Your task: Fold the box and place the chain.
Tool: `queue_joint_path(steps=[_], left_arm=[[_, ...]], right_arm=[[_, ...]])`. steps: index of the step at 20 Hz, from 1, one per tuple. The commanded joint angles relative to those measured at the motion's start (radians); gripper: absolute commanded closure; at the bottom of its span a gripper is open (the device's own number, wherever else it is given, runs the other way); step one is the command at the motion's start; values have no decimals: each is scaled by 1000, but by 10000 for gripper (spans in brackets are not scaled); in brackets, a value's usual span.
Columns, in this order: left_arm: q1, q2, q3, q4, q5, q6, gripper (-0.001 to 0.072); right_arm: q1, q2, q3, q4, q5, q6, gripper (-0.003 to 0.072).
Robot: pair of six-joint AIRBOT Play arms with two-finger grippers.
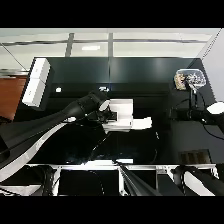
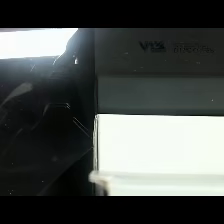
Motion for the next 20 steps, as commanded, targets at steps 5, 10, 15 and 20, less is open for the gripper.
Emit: queue_joint_path(steps=[5,10,15,20], left_arm=[[0,-8,-1,-3,2,24,682],[0,-8,-1,-3,-4,24,682],[0,-8,-1,-3,-6,24,682],[0,-8,-1,-3,-5,24,682]], right_arm=[[103,-196,-37,209,113,73,666],[216,-258,-19,434,124,-104,663],[187,-258,95,437,303,-100,76],[256,-258,106,434,304,-38,79]])
